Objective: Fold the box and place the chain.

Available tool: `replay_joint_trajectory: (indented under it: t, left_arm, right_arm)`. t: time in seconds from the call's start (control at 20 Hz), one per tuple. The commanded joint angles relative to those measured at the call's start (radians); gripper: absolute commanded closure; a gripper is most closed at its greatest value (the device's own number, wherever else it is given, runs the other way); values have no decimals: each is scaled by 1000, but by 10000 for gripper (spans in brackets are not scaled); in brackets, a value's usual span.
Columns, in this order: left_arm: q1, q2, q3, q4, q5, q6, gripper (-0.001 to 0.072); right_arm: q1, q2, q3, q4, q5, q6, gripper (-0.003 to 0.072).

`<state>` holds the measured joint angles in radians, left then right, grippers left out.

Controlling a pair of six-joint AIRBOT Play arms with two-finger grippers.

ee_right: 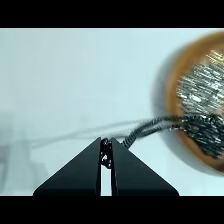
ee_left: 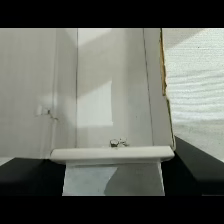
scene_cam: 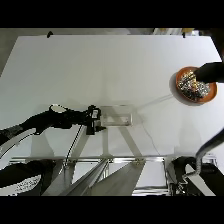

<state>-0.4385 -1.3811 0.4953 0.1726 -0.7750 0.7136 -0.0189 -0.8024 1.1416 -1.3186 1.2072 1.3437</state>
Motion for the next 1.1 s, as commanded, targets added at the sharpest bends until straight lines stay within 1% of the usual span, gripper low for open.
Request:
replay_joint_trajectory:
  t: [0.0, 0.1, 0.25, 0.45, 0.55, 0.65, 0.8, 0.95, 1.05]
  left_arm:
    - [0, 1, 1, 0, 0, 0, 571]
    - [0, 1, 1, 0, 0, 0, 571]
    - [0, 1, 1, 0, 1, 0, 571]
    - [0, 1, 1, 0, 0, 0, 571]
    - [0, 1, 1, 0, 0, 0, 571]
    - [0, 1, 1, 0, 0, 0, 571]
    - [0, 1, 1, 0, 0, 0, 571]
    - [0, 1, 1, 0, 0, 0, 571]
    - [0, 1, 1, 0, 0, 0, 571]
  right_arm:
    - [146, 100, 1, 123, 55, 10, 673]
    - [234, 119, 1, 167, 57, 10, 673]
    - [369, 116, -9, 175, 45, 17, 674]
    - [558, 94, -101, 175, -95, 47, 674]
    - [663, 54, -142, 174, -180, 47, 674]
    - [749, -9, -151, 144, -207, 49, 674]
    - [815, -117, -152, 96, -212, 77, 674]
    - [826, -217, -157, 97, -217, 78, 674]
    - [826, -273, -175, 92, -250, 78, 674]
